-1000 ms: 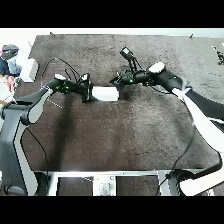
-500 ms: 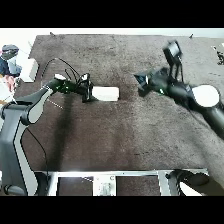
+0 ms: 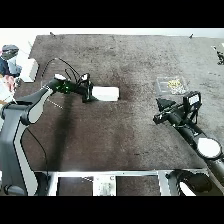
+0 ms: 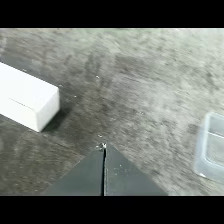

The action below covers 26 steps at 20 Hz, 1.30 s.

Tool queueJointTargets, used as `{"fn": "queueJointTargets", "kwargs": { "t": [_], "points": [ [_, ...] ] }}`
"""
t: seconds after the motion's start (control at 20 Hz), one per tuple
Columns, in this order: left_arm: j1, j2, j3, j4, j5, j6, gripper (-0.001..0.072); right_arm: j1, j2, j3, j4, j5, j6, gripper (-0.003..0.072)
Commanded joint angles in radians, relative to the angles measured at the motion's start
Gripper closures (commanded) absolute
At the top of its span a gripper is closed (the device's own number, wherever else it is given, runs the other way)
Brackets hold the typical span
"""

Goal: Fold the box and place the chain.

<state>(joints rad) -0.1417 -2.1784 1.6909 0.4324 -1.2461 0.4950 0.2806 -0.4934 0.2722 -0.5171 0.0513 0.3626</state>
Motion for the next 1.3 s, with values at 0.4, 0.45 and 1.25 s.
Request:
{"fn": "queueJointTargets", "kwargs": {
  "t": [0.4, 0.45, 1.25],
  "points": [
    [0.127, 0.243, 0.004, -0.124, 0.108, -0.308, 0.0703, 0.001, 0.028, -0.038, -0.003, -0.030, 0.000, 0.0674],
    [0.155, 0.292, 0.004, -0.124, 0.140, -0.354, 0.0704, 0.001, 0.027, -0.038, -0.003, -0.030, 0.000, 0.0674],
    [0.885, 1.028, -0.789, 0.039, 0.525, -0.849, 0.0704, 0.001, 0.027, -0.038, -0.003, -0.030, 0.000, 0.0673]
  ]
}}
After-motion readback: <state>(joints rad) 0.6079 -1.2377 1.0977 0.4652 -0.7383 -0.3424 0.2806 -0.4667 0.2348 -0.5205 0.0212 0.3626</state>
